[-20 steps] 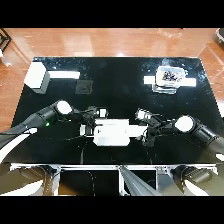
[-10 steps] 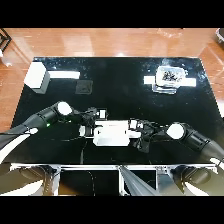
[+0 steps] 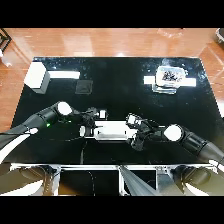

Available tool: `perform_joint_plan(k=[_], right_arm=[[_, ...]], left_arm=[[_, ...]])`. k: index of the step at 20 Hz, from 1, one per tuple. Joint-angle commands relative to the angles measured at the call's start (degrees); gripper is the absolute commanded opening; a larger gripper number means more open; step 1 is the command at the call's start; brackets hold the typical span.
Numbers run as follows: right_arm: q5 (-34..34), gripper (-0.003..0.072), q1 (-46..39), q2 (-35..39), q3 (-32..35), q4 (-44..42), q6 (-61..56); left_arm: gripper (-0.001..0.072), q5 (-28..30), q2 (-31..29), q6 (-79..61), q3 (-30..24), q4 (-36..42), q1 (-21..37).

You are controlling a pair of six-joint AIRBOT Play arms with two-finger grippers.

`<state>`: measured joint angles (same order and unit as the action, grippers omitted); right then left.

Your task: Fold the box and place the chain.

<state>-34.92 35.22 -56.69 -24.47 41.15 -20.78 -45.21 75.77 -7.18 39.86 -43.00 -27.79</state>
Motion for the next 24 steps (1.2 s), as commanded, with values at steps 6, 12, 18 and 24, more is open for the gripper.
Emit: perform_joint_plan(k=[6, 12, 18, 24], right_arm=[[2.2, 0.0699, 0.3, 0.0, 0.0, 4.0, -2.6], [4.4, 0.0699, 0.3, 0.0, -1.3, 6.5, 1.0], [4.9, 0.0699, 0.3, 0.0, -2.7, 6.5, 5.2], [5.7, 0.0699, 0.3, 0.0, -3.4, 4.1, 10.1]], left_arm=[[0.0019, 0.2, 0.0, 0.0, 0.0, 0.1, 0.0], [0.0019, 0.2, 0.0, 0.0, 0.0, 0.1, 0.0], [0.0019, 0.2, 0.0, 0.0, 0.0, 0.1, 0.0], [0.0019, 0.2, 0.0, 0.1, 0.0, 0.3, -0.1]])
